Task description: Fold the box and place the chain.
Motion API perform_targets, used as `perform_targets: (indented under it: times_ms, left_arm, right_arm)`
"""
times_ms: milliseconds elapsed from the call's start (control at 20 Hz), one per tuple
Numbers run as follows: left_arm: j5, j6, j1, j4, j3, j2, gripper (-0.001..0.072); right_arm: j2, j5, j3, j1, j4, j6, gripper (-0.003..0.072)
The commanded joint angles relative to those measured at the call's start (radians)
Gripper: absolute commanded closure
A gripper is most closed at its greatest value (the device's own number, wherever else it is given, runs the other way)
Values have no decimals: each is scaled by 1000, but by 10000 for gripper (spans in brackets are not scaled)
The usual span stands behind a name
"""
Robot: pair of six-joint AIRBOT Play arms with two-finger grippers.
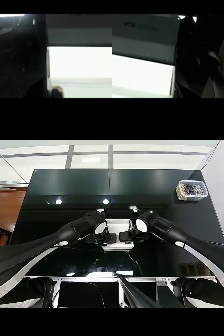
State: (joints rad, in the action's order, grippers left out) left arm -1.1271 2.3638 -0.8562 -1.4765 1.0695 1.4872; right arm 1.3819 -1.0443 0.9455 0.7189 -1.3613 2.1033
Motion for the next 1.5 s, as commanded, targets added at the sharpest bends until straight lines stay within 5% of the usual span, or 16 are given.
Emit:
perform_targets:
  times_ms: [0, 200, 250, 350, 500, 550, 800, 850, 900, 1000, 1100, 1300, 1400, 1450]
  left_arm:
    - [0, 0, 0, 0, 1, 0, 679]
    - [-1, 0, 0, 0, 1, 0, 679]
    - [0, 0, 0, 0, 1, 0, 679]
    - [0, 0, 0, 0, 1, 0, 679]
    - [0, 0, 0, 0, 1, 0, 679]
    - [0, 0, 0, 0, 1, 0, 679]
    - [0, 0, 0, 0, 1, 0, 679]
    - [0, 0, 0, 0, 1, 0, 679]
    - [0, 0, 0, 0, 1, 0, 679]
    - [0, 0, 0, 0, 1, 0, 679]
    - [0, 0, 0, 0, 1, 0, 680]
    - [0, 0, 0, 0, 1, 0, 679]
    - [0, 0, 0, 0, 1, 0, 679]
    - [0, 0, 0, 0, 1, 0, 679]
  right_arm:
    - [18, -10, 3, 6, -6, 32, 347]
    - [43, -9, 3, 13, -5, 32, 348]
    - [43, -9, 4, 13, -6, 32, 423]
    - [43, -10, 3, 13, -10, 32, 446]
    - [43, -10, 3, 13, -9, 32, 657]
    - [43, -7, 4, 13, -8, 37, 666]
    - [43, -9, 5, 13, -8, 40, 665]
    - [43, -10, 6, 12, -8, 40, 627]
    - [43, -11, 6, 12, -8, 40, 512]
    - [43, -10, 6, 13, -2, 40, 516]
    - [43, -10, 6, 13, -2, 40, 661]
    - [43, -11, 6, 12, -2, 40, 663]
    - [37, -13, 6, 12, -2, 40, 426]
    - [29, -17, 6, 10, -2, 39, 409]
